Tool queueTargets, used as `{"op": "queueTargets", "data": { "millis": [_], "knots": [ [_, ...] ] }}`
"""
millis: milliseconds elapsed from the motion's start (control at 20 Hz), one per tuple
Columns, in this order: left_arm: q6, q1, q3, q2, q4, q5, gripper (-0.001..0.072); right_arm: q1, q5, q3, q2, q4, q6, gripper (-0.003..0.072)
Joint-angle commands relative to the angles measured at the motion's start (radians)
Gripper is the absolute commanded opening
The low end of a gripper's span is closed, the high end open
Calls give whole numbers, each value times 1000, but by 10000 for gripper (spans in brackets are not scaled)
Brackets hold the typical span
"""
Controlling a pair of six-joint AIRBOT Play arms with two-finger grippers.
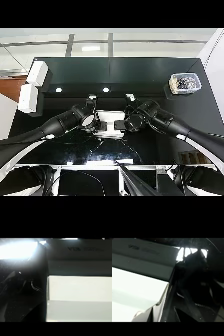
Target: Fold the box and place the chain.
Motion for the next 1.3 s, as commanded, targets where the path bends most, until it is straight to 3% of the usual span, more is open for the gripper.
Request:
{"op": "queueTargets", "data": {
  "millis": [0, 100, 150, 1250],
  "knots": [
    [0, 1, 0, 0, 0, 0, 25, 6, -73, 48, -30, -33, 6, 306],
    [0, 1, 0, 0, 0, 0, 25, 19, -120, 79, -56, -51, 39, 286],
    [0, 1, 0, 0, 0, 0, 25, 24, -125, 89, -65, -48, 42, 198],
    [0, 1, 0, 0, 1, 5, 26, 56, -146, 148, -180, -95, 180, 198]
  ]
}}
